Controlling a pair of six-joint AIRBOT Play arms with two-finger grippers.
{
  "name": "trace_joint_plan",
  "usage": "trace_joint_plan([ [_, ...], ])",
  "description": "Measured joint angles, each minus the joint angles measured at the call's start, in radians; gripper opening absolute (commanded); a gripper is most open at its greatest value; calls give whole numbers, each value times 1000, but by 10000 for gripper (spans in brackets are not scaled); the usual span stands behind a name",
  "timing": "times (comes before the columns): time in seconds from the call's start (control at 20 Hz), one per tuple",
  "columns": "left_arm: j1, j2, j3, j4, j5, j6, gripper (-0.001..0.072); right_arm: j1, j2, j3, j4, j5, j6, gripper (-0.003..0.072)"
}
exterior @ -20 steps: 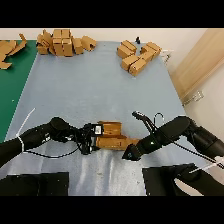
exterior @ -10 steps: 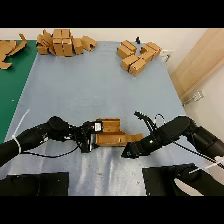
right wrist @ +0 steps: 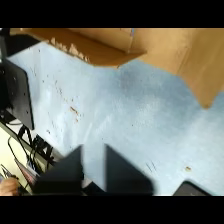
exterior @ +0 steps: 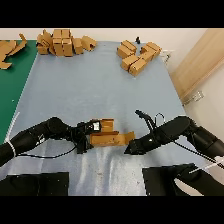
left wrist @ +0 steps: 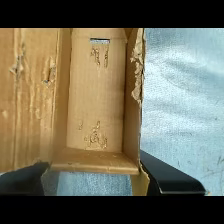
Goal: Fold the box.
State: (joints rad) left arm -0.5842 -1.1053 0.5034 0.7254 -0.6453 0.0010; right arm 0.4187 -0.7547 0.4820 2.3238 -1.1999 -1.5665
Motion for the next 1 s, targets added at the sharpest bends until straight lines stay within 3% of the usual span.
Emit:
trace_joint_plan([
  [0.2,0,0,0,30,0,-26,525,-1,-16,0,41,136,29,4],
  [0.45,0,0,0,45,-1,-35,524,-1,-154,65,272,286,-156,3],
  [0.7,0,2,0,48,-1,-39,525,-1,-291,202,364,309,-294,4],
  [1.0,0,2,0,39,-1,-39,525,-1,-330,243,359,302,-336,3],
])
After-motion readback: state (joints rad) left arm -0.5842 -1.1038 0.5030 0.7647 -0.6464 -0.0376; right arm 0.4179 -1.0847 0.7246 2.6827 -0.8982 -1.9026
